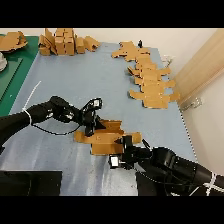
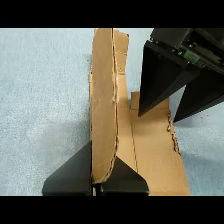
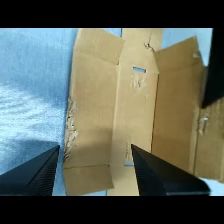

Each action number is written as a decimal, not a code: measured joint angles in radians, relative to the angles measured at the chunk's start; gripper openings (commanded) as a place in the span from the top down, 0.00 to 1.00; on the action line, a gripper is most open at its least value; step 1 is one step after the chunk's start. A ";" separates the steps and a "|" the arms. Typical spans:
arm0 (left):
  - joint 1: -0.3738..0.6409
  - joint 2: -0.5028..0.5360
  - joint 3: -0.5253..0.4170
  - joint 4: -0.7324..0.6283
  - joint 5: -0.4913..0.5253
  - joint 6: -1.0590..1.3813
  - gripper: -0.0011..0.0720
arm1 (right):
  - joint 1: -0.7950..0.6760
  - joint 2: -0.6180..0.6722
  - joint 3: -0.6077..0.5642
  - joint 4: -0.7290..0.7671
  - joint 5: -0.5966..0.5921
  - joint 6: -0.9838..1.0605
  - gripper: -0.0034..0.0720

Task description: Fold the box.

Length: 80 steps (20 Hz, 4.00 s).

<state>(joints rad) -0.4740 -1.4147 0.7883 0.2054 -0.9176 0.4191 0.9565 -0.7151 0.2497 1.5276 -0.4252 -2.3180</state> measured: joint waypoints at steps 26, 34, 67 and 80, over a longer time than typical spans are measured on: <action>0.000 0.000 0.000 0.000 0.000 0.000 0.97 | -0.004 0.098 0.039 -0.204 -0.063 0.349 0.01; 0.000 0.000 0.000 0.000 0.000 0.000 0.97 | -0.004 0.114 0.037 -0.388 -0.086 0.516 0.01; 0.000 0.000 0.000 0.000 0.000 0.000 0.97 | -0.529 -0.334 0.294 0.714 -0.283 -0.677 0.02; 0.000 0.000 0.000 0.000 0.000 0.000 0.97 | -0.532 -0.373 0.310 0.665 -0.305 -0.668 0.02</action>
<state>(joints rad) -0.4740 -1.4147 0.7883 0.2054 -0.9176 0.4187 0.4244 -1.0878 0.5598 2.1921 -0.7300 -2.9856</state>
